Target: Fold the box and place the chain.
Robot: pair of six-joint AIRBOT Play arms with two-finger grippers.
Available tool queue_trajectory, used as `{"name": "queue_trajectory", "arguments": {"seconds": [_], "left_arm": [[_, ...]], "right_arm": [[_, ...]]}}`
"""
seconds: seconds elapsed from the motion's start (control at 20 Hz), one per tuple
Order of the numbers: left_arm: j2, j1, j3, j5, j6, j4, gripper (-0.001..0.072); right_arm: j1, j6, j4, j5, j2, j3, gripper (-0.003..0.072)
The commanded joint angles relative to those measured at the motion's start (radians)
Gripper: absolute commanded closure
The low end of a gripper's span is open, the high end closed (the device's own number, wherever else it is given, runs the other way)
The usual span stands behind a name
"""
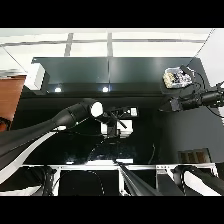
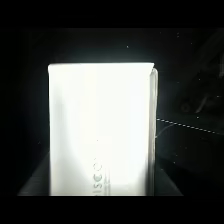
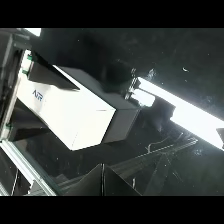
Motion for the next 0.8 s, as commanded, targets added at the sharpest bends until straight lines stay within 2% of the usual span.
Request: {"name": "queue_trajectory", "arguments": {"seconds": [0.0,0.1,0.15,0.3,0.4,0.55,0.75], "left_arm": [[-0.01,-0.012,-0.001,-0.027,-0.001,0.063,0.0181],[-0.006,-0.011,0.0,-0.061,-0.051,0.092,0.0299],[0.002,-0.008,0.002,-0.074,-0.129,0.141,0.0382],[0.058,0.029,0.005,-0.151,-0.315,0.348,0.0381],[0.109,0.096,0.005,-0.209,-0.391,0.489,0.038],[0.185,0.303,0.004,-0.276,-0.528,0.565,0.038],[0.216,0.705,0.002,-0.443,-0.832,0.579,0.0379]], "right_arm": [[0.0,0.001,-0.002,0.014,0.001,-0.001,0.0669],[0.0,0.002,-0.008,0.029,0.001,-0.001,0.067],[0.0,0.007,-0.008,0.036,0.001,-0.001,0.067],[0.0,0.025,-0.008,0.048,0.001,-0.001,0.067],[0.0,0.035,-0.008,0.048,0.001,-0.001,0.067],[0.0,0.042,-0.008,0.047,0.001,-0.001,0.067],[0.0,0.042,-0.007,0.061,0.001,-0.001,0.0669]]}}
